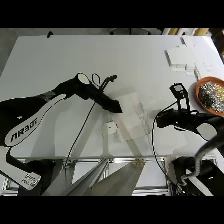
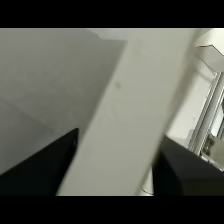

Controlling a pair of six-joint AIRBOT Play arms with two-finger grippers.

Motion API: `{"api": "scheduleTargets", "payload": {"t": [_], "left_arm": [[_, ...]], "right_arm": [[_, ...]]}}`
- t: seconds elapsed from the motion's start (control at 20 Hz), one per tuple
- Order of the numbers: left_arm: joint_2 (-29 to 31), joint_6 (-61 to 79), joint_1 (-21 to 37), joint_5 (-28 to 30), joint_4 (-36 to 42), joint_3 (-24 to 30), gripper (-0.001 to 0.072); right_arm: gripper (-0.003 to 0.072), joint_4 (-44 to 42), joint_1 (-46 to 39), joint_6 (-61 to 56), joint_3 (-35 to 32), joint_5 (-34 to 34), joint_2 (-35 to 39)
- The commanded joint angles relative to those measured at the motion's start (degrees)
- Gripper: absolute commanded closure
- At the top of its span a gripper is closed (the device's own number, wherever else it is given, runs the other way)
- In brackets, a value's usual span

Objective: Fold the box and place the chain.

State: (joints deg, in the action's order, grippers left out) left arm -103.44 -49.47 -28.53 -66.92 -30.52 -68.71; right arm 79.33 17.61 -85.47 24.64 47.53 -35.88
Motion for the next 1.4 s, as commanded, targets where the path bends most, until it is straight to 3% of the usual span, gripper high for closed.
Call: {"api": "scheduleTargets", "payload": {"t": [0.0, 0.05, 0.1, 0.15, 0.35, 0.45, 0.6, 0.7, 0.8, 1.0, 1.2, 1.35], "left_arm": [[-0.3, 0.7, -0.5, 1.5, 0.0, 0.0, 0.056], [-0.3, 1.2, -0.3, 1.5, 0.0, 0.0, 0.0673], [0.0, 2.8, -0.3, 1.3, 0.1, 0.0, 0.0706], [0.4, 4.3, -0.3, 1.3, 0.1, 0.0, 0.0707], [5.7, 15.0, -0.5, -0.1, -1.4, 0.0, 0.071], [10.5, 16.6, -1.5, -1.3, -6.9, 0.0, 0.0711], [18.6, 17.7, -5.1, -1.8, -17.9, 1.0, 0.0713], [23.2, 23.1, -7.1, 1.5, -16.6, 4.9, 0.0712], [25.1, 31.1, -7.5, 6.4, -10.5, 9.5, 0.071], [21.0, 32.9, -7.6, 14.3, -15.0, 10.9, 0.0706], [17.1, 34.9, -7.7, 13.7, -10.7, 10.9, 0.0706], [15.4, 45.8, -7.8, 12.5, -7.8, 10.9, 0.0706]], "right_arm": [[0.0666, -0.1, 0.1, 0.0, 0.0, 0.0, 0.0], [0.0665, -0.1, 0.1, 0.0, 0.0, 0.0, 0.0], [0.0663, -0.1, 0.1, 0.0, 0.0, 0.0, 0.1], [0.0625, -0.2, 0.1, 0.0, 0.2, 0.0, 0.4], [0.0329, 0.0, 0.1, 0.7, 4.4, 1.4, 4.3], [0.0279, 1.0, 0.1, 3.3, 8.9, 5.4, 6.8], [0.0279, 3.4, 0.1, 5.6, 14.0, 13.6, 10.3], [0.028, 3.1, 0.1, 6.4, 14.3, 17.7, 12.5], [0.0281, 0.6, 0.1, 6.4, 14.3, 21.3, 12.9], [0.0292, -1.2, 0.1, 6.5, 14.3, 22.3, 12.8], [0.0292, -1.4, 0.1, 9.0, 14.3, 22.3, 12.7], [0.0292, -1.4, 0.1, 9.3, 14.3, 22.4, 12.1]]}}
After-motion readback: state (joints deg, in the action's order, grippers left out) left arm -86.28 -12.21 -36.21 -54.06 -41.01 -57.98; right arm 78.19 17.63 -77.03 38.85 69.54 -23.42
